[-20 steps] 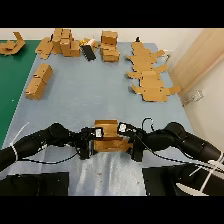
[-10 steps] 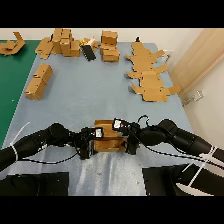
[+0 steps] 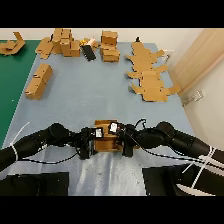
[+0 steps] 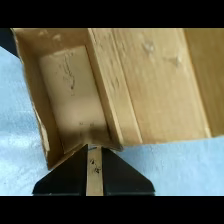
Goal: Fold the box.
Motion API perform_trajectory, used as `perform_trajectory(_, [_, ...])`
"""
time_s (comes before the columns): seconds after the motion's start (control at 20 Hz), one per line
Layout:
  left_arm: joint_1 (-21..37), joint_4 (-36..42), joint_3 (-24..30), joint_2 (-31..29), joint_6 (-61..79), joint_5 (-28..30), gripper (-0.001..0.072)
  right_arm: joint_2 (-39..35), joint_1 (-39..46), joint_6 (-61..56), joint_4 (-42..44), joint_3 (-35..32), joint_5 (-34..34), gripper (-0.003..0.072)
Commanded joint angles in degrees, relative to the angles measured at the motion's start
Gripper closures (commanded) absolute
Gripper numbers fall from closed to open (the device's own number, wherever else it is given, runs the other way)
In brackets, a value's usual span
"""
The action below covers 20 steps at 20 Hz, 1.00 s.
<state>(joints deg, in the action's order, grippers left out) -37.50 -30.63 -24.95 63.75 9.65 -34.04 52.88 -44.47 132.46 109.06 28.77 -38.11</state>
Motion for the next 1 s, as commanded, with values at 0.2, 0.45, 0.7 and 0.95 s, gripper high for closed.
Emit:
perform_trajectory(0.2, [-0.04,0.02,0.0,-0.04,-0.04,0.02,0.0192,1.25,-1.7,0.74,1.07,0.07,3.52,0.0358])
perform_trajectory(0.45, [-0.04,0.02,0.0,-0.04,-0.04,0.02,0.0192,3.26,-1.7,1.57,4.17,0.07,3.41,0.0284])
perform_trajectory(0.7, [-0.02,0.02,0.0,-0.04,-0.04,0.02,0.0192,2.71,-1.53,-1.29,3.15,0.09,0.81,0.0225])
perform_trajectory(0.95, [-0.04,0.02,0.0,-0.04,-0.04,0.0,0.0192,-8.15,1.57,-42.03,-25.05,2.27,-19.23,0.0682])
